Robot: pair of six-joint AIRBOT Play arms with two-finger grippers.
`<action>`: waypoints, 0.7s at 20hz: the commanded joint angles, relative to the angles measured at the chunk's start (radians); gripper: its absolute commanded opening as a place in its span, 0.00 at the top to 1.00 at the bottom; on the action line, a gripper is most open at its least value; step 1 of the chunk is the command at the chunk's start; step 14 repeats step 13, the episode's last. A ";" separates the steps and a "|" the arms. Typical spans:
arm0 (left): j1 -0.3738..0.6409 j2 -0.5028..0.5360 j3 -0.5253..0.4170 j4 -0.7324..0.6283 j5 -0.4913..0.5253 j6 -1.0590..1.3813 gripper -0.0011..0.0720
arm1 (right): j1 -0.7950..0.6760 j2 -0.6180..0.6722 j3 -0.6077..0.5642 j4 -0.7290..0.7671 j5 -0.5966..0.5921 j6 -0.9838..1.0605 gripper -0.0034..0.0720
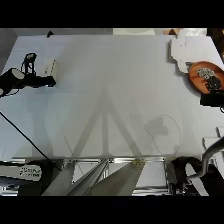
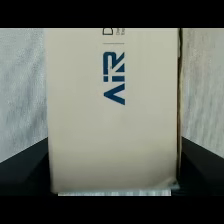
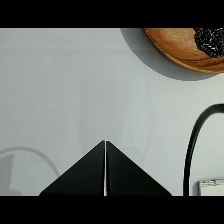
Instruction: Fold the box and place the chain.
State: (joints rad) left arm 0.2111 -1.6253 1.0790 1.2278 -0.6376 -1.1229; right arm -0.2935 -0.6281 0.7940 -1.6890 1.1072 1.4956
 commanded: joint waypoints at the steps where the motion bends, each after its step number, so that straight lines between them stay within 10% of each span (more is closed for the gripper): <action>1: 0.000 0.074 0.002 0.002 -0.027 0.001 0.09 | -0.001 0.000 0.001 0.000 0.000 0.000 0.94; 14: -0.003 0.480 0.002 -0.094 -0.190 0.023 0.12 | -0.001 0.001 0.001 0.000 0.000 0.000 0.94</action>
